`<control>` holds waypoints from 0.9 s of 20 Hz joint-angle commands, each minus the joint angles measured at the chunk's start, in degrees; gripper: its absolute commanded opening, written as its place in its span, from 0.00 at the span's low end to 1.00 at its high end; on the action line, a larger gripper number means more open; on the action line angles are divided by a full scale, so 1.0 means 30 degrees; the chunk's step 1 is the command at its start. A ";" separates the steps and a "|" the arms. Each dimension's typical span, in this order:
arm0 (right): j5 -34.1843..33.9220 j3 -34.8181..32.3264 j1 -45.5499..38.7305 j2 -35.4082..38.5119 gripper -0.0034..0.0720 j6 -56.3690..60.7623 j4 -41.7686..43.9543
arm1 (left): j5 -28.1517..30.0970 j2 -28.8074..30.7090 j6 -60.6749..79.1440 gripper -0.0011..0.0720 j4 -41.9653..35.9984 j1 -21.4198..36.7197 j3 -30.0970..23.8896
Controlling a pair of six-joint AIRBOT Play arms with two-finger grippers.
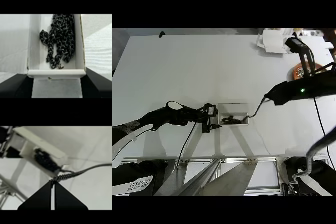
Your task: Fold the box and place the chain.
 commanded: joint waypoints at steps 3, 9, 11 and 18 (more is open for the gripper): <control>-0.2062 0.0000 0.4976 0.0816 0.07 -0.0073 0.0189 | 0.0007 -0.0007 0.0000 0.09 0.0007 -0.0007 0.0015; -0.5333 0.0000 0.7395 0.0656 0.07 -0.0073 -0.0036 | 0.0007 -0.0007 0.0000 0.09 0.0000 0.0000 0.0015; -0.5712 -0.0015 0.7388 0.0517 0.07 -0.0058 -0.0474 | 0.0007 -0.0007 0.0000 0.09 0.0000 0.0000 0.0015; -0.6936 -0.0022 0.7388 -0.1107 0.07 0.0153 -0.1727 | 0.0007 -0.0007 0.0000 0.09 0.0000 0.0000 0.0015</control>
